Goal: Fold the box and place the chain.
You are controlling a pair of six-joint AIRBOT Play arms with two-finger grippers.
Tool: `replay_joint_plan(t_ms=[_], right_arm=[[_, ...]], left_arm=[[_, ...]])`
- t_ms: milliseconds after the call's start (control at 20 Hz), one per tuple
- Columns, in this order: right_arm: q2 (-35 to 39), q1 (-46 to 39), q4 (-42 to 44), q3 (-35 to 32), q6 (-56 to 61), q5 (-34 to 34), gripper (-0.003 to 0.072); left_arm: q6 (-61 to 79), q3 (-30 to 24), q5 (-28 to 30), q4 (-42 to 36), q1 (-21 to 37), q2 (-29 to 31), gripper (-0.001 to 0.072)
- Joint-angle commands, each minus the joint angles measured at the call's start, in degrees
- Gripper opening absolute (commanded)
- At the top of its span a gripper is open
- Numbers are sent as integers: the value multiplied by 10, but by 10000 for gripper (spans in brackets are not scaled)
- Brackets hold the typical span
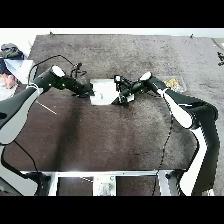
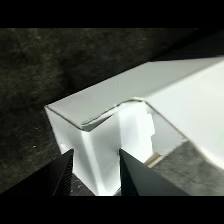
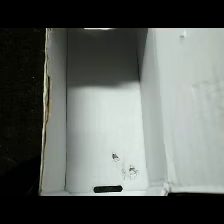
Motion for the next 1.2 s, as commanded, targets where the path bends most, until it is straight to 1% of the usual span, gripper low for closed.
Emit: replay_joint_plan(t_ms=[0, 250, 550, 600, 700, 800, 850, 900, 1100, 1150], right_arm=[[0, 0, 0, 0, 0, 0, 377], [0, 0, 0, 0, 0, 0, 376], [0, 0, 0, 0, 0, 0, 376], [0, 0, 0, 0, 0, 0, 376], [0, 0, 0, 0, 0, 0, 376], [0, 0, 0, 0, 0, 0, 376], [0, 0, 0, 0, 0, 0, 376], [0, 0, 0, 0, 0, 0, 377], [0, 0, 0, 0, 0, 0, 377], [0, 0, 0, 0, 0, 0, 377]], left_arm=[[-99, 16, 8, 90, -24, 0, 316], [-240, 49, -1, 213, -71, -11, 315], [-360, 145, -99, 344, -122, -69, 308], [-372, 157, -110, 355, -125, -77, 305], [-391, 166, -114, 367, -130, -85, 304], [-402, 166, -114, 374, -131, -89, 303], [-402, 167, -113, 376, -131, -91, 280], [-402, 167, -113, 379, -131, -93, 273], [-419, 168, -115, 394, -131, -96, 272], [-428, 168, -116, 400, -131, -96, 202]])
